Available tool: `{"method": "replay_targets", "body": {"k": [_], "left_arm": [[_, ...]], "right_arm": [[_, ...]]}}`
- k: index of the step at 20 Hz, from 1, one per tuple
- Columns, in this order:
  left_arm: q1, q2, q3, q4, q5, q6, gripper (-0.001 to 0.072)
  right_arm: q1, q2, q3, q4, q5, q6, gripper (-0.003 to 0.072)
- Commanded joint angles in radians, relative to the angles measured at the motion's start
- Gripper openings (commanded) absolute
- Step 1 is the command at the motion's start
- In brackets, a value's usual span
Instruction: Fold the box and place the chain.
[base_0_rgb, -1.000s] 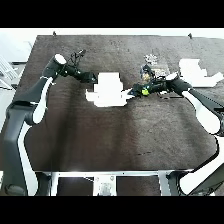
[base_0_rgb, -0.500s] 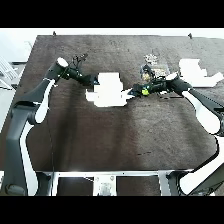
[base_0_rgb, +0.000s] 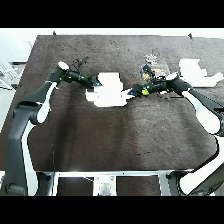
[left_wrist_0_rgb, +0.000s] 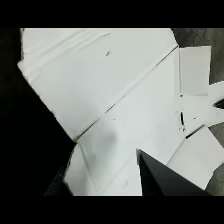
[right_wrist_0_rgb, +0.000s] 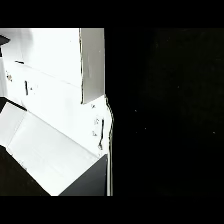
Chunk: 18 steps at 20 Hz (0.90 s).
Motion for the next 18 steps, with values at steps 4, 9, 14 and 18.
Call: {"method": "replay_targets", "body": {"k": [4, 9, 14, 18], "left_arm": [[-0.001, -0.014, -0.001, -0.056, -0.011, 0.024, 0.0467], [-0.001, -0.014, -0.001, -0.103, -0.014, 0.054, 0.028], [-0.001, -0.015, -0.001, -0.115, -0.022, 0.068, 0.0171], [0.0, -0.015, -0.001, -0.142, -0.021, 0.105, 0.0062]], "right_arm": [[0.001, 0.0, 0.0, 0.0, 0.0, 0.0, 0.0011], [0.001, 0.0, 0.0, 0.0, 0.0, 0.0, 0.0011], [0.001, 0.0, -0.001, 0.0, 0.0, 0.0, 0.0011], [0.001, 0.0, -0.013, 0.0, 0.001, -0.023, 0.0011]]}}
